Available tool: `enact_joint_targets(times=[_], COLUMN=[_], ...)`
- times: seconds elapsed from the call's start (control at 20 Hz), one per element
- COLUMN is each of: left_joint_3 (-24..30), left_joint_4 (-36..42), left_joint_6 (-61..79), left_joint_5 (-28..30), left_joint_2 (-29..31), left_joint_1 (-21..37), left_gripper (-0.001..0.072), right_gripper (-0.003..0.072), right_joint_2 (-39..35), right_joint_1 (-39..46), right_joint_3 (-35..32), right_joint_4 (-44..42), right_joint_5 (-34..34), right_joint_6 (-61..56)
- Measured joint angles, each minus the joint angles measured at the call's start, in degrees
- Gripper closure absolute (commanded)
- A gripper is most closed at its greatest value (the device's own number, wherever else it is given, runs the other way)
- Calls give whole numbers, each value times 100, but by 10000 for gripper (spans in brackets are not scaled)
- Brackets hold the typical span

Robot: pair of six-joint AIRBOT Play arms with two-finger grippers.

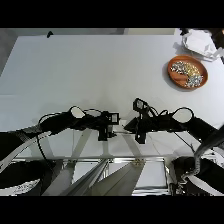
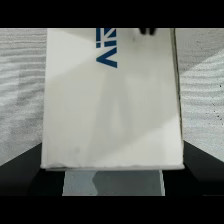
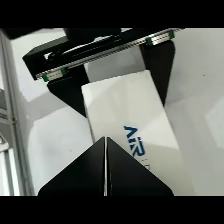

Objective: Fold the box and place the chain.

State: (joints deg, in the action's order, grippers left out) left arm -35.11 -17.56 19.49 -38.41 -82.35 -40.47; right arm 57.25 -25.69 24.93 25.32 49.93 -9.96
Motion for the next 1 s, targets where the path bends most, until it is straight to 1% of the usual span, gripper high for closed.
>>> enact_joint_targets(times=[0.3, 0.7, 0.85, 1.0], left_joint_3=[0, 0, 0, 0], left_joint_4=[-4, -13, 9, 11], left_joint_6=[-2, 9, -15, -15], left_joint_5=[7, 7, -4, -4], left_joint_2=[0, 0, 0, 0], left_joint_1=[0, -2, -2, 0], left_gripper=[437, 437, 437, 437], right_gripper=[670, 669, 668, 669], right_joint_2=[293, 481, 302, -22], right_joint_1=[35, 42, 42, 46], right_joint_3=[-256, -409, -208, 348], right_joint_4=[-337, -365, -195, 24], right_joint_5=[-46, -149, -170, -79], right_joint_6=[267, 420, 385, -87])
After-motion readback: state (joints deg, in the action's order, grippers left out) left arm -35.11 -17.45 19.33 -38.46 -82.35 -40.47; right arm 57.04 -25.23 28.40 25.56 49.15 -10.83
